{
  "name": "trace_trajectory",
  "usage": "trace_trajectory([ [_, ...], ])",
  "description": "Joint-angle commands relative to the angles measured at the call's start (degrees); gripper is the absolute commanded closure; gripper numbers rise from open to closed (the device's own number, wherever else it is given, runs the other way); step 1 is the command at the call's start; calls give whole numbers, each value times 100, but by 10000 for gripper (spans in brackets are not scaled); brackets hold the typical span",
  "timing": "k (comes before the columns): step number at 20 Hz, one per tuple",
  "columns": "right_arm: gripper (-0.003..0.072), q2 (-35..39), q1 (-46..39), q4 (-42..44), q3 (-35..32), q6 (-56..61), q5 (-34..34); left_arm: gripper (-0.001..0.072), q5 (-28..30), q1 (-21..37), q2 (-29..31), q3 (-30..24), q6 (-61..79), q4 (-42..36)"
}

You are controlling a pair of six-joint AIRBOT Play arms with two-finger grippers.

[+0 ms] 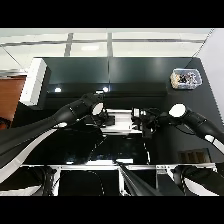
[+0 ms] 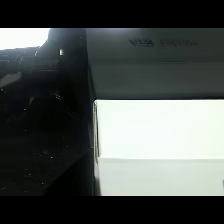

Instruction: Fold the box and place the chain.

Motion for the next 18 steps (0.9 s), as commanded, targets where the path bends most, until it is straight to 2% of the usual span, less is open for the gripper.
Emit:
trace_trajectory([
  [1, 519, -168, 199, 634, 4, 39, -291, 686, 22, 2, 2, 4, -2, -28],
  [4, 519, -398, 459, 901, 4, 46, -728, 687, 44, 2, 2, 4, -2, -28],
  [10, 519, -420, 461, 852, 4, 96, -647, 687, 37, 2, 2, 4, -2, -52],
  [11, 503, -420, 461, 857, 4, 140, -656, 687, 37, 2, 2, 4, -4, -52],
  [12, 370, -420, 461, 855, 4, 179, -656, 687, 37, 2, 2, 4, -2, -52],
  [13, 427, -420, 461, 817, 4, 225, -627, 686, 35, 2, 2, 4, -4, -52],
  [14, 517, -420, 461, 813, 4, 297, -623, 687, 33, 2, 2, 4, -2, -55],
  [15, 316, -420, 461, 837, 4, 372, -643, 686, 11, 2, 2, 4, -4, -55],
  [16, 349, -420, 461, 815, 4, 380, -625, 686, -7, 2, 2, 4, -2, -55],
  [17, 549, -417, 461, 745, 4, 527, -629, 686, -15, 2, 2, 4, -2, -55],
  [18, 641, -413, 448, 612, 4, 855, -623, 686, -59, 2, 2, 4, -2, -55],
])
